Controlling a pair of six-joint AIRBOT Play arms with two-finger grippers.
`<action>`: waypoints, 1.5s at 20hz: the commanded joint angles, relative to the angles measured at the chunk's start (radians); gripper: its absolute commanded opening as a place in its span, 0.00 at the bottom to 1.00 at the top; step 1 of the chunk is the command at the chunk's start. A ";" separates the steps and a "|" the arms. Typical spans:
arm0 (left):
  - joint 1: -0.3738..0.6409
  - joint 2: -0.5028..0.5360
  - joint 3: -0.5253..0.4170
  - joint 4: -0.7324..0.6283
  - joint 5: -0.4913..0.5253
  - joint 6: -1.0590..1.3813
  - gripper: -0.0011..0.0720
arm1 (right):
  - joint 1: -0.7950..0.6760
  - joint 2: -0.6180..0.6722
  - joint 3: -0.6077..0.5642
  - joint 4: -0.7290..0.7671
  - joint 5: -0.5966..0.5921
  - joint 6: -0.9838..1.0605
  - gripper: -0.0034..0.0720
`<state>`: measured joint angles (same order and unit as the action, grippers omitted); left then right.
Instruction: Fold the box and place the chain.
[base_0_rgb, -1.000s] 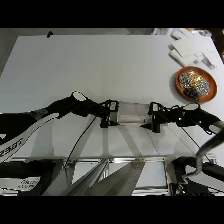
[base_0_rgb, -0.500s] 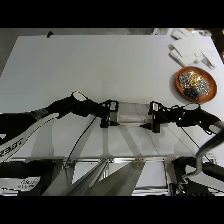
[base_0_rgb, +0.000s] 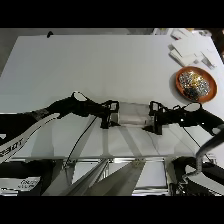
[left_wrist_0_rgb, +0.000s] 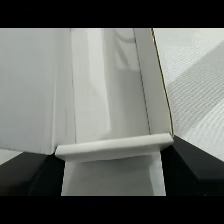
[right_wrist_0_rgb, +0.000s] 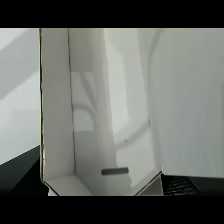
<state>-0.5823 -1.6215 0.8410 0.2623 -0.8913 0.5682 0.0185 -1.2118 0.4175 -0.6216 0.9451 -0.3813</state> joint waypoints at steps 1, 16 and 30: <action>0.001 0.000 0.001 0.000 0.004 0.000 0.13 | 0.000 0.066 0.001 -0.181 -0.024 0.198 0.92; 0.001 0.000 0.001 0.000 0.005 0.000 0.13 | -0.232 0.476 0.000 0.163 0.243 0.517 0.07; 0.001 0.000 0.001 0.000 0.004 0.000 0.13 | 0.192 0.108 -0.001 0.328 -0.523 0.832 0.07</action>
<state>-0.5816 -1.6215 0.8410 0.2623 -0.8867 0.5655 0.1814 -0.9833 0.4164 -0.3157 0.4961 0.4046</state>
